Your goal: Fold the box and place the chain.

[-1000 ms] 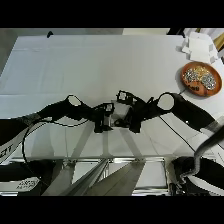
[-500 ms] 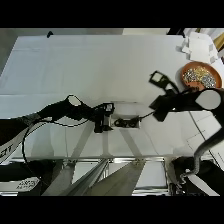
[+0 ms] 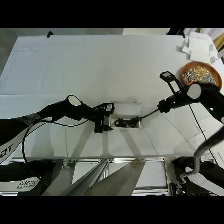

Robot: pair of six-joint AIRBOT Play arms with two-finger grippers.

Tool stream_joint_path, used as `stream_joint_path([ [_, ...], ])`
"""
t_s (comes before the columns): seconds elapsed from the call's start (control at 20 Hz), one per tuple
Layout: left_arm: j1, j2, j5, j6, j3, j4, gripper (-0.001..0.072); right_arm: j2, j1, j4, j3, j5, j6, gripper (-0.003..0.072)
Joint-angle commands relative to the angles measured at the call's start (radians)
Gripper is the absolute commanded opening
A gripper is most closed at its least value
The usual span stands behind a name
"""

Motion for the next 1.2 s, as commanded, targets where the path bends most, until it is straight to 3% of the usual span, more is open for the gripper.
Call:
stream_joint_path([
  [0.0,0.001,0.000,0.000,0.000,0.000,0.000,0.0315,-0.051,-0.004,-0.032,0.000,-0.033,0.068,0.0320],
  [0.35,0.001,0.000,0.000,0.000,0.000,0.000,0.0315,-0.094,-0.004,-0.064,0.000,-0.055,0.100,0.0317],
  [0.45,0.001,0.000,0.000,0.000,0.000,0.000,0.0315,-0.112,-0.004,-0.066,0.000,-0.055,0.100,0.0266],
  [0.95,0.001,0.000,0.000,0.000,0.000,0.000,0.0315,-0.120,-0.004,-0.066,-0.001,-0.072,0.100,0.0215],
  [1.05,0.001,0.000,0.000,0.000,0.000,0.000,0.0315,-0.120,-0.004,-0.066,-0.002,-0.074,0.100,0.0154],
  [1.15,0.001,0.000,0.000,0.000,0.000,0.000,0.0315,-0.120,-0.004,-0.066,-0.006,-0.082,0.100,0.0156],
])
